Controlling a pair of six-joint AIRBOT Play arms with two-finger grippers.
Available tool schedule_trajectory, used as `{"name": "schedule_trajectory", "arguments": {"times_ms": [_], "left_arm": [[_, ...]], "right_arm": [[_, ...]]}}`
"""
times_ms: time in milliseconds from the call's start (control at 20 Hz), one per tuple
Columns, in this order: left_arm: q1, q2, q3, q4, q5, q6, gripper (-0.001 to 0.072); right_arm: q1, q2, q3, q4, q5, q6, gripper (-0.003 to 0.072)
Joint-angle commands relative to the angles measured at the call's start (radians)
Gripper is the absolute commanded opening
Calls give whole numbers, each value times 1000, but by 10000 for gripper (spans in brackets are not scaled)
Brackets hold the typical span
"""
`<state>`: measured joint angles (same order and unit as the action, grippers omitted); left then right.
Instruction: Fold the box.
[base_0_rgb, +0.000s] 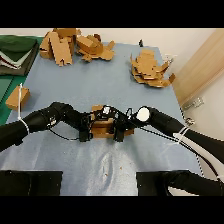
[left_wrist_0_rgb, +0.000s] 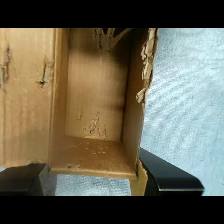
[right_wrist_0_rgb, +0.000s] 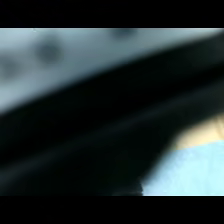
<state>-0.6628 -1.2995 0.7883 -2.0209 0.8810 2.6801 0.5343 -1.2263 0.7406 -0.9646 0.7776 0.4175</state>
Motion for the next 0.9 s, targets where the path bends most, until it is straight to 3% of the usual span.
{"name": "schedule_trajectory", "arguments": {"times_ms": [0, 150, 200, 400, 450, 500, 550, 850], "left_arm": [[-1, 1, 0, 0, 1, 0, 174], [-1, 1, 0, 0, 1, 0, 175], [-1, 1, 0, 0, 1, 0, 174], [-1, 1, 0, 0, 0, 0, 175], [-1, 1, 0, 0, 0, 0, 174], [-1, 1, 0, 0, 1, 0, 174], [-1, 1, 0, 0, 0, 0, 175], [-1, 1, 0, 0, 0, 0, 174]], "right_arm": [[2, -17, 0, 4, 4, 58, 70], [2, -10, 0, 3, 12, 87, 114], [1, -1, 0, -14, 15, 127, 98], [-19, 84, 0, -210, 76, 254, 98], [-32, 103, 0, -229, 95, 256, 132], [-48, 117, 0, -227, 103, 256, 232], [-62, 124, 0, -225, 101, 256, 247], [-73, 83, 0, -209, 39, 254, 249]]}}
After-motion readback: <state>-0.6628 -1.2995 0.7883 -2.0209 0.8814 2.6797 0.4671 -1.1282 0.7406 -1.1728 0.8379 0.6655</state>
